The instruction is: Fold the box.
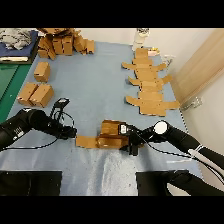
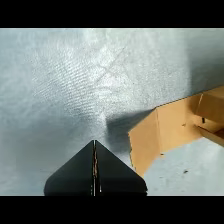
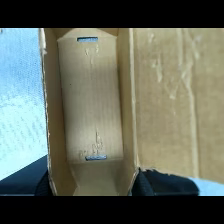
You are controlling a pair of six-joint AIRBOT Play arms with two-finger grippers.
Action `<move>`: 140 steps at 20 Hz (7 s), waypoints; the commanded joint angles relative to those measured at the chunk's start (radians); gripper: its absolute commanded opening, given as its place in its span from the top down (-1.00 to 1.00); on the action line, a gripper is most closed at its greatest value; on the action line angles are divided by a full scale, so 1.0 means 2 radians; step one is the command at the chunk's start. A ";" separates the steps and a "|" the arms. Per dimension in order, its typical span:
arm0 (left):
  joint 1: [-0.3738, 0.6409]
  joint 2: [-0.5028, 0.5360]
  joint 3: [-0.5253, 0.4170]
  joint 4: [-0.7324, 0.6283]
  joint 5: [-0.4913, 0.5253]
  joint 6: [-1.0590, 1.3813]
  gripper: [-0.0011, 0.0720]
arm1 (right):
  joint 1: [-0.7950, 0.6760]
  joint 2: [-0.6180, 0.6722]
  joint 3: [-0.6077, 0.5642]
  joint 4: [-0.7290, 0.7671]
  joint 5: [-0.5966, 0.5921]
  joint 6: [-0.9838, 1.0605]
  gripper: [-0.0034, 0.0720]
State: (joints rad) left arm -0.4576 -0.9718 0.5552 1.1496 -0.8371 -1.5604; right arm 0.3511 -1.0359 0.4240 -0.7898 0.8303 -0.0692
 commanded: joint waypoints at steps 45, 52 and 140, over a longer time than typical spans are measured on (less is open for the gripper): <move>-0.056 -0.003 -0.028 -0.340 0.079 0.104 0.17 | 0.000 0.000 0.000 0.000 0.004 -0.001 -0.45; -0.056 -0.004 -0.028 -0.339 0.092 0.142 -0.17 | 0.000 0.000 0.000 0.000 0.004 -0.001 -0.45; -0.310 -0.223 0.319 0.226 -0.202 -0.392 -0.94 | 0.000 0.000 0.000 0.000 0.005 -0.001 -0.45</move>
State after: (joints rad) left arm -1.0775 -1.4460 1.1923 1.5547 -1.2011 -2.3455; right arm 0.3511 -1.0359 0.4240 -0.7891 0.8391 -0.0708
